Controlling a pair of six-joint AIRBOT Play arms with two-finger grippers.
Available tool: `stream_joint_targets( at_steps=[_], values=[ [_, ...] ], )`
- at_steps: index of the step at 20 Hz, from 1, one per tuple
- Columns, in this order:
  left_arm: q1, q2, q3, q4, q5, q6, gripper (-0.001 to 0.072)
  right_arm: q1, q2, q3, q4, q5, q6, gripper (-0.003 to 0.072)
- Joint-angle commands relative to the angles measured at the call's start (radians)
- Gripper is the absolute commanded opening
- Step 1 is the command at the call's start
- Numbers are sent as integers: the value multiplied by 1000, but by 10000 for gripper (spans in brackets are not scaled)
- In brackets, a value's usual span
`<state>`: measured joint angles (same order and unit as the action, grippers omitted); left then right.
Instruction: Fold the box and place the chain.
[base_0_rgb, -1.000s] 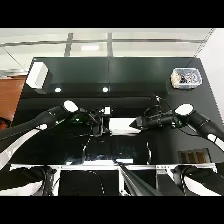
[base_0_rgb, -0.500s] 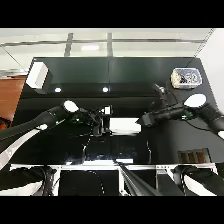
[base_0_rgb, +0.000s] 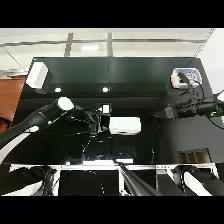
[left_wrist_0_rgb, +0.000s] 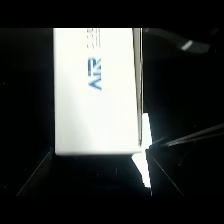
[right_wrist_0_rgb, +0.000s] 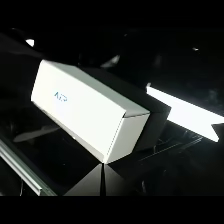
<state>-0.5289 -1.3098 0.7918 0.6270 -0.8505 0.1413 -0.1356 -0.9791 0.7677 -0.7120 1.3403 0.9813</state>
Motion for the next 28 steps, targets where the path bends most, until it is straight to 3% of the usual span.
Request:
stream_joint_targets(
  at_steps=[1, 4, 8, 15, 23, 28],
  values=[
    [-44, 26, 41, -61, -17, -68, 711, -26, 6, 3, -11, -41, 2, 14],
    [-121, -50, 146, -59, 27, -159, 710, -26, 6, 3, -14, -64, -10, 14],
    [-137, -192, 288, -23, 25, -323, 710, -26, 6, 3, -26, -69, -13, 15],
    [-137, -263, 306, 27, -123, -442, 708, -26, 6, 3, -26, -78, -36, 15],
    [-142, -264, 346, 37, -116, -417, 710, -26, 6, 0, -27, -97, -36, 15],
    [-169, -270, 356, 152, -150, -418, 710, -26, 6, 1, -27, -97, -36, 15]
  ],
)
